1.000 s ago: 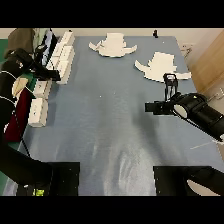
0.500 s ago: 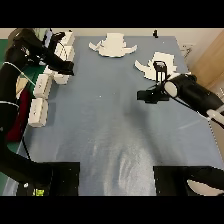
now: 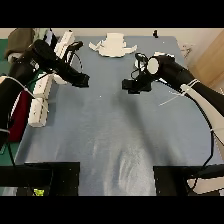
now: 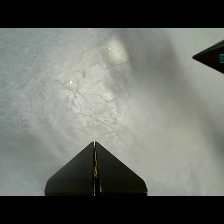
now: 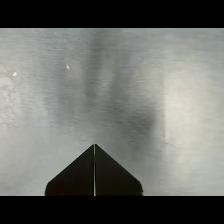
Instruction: Fold the box.
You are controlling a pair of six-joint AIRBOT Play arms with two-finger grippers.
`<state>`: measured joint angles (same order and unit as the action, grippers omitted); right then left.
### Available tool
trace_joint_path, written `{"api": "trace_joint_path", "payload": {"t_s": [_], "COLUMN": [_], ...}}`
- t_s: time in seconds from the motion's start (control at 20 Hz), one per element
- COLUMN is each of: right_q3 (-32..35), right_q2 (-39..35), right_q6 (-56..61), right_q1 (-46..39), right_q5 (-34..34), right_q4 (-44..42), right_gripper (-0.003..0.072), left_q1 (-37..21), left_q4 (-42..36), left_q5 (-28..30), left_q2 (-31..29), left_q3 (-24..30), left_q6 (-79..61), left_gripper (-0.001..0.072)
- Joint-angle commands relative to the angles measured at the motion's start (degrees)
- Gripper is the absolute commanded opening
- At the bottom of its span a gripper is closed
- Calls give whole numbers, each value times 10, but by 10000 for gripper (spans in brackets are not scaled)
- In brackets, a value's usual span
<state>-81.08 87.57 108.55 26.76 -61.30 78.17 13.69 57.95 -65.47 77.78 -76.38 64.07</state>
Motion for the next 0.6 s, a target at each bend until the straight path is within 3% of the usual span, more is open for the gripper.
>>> {"api": "trace_joint_path", "payload": {"t_s": [0.0, 0.55], "right_q3": [-19, -19], "right_q2": [22, 22], "right_q6": [-6, -6], "right_q1": [0, 0], "right_q5": [-11, -13], "right_q4": [-63, -64], "right_gripper": [4, 4], "left_q1": [30, 35], "left_q4": [-3, -3], "left_q5": [33, 20], "left_q2": [-38, -35], "left_q3": [60, 62], "left_q6": [1, 0], "left_gripper": [17, 17]}}
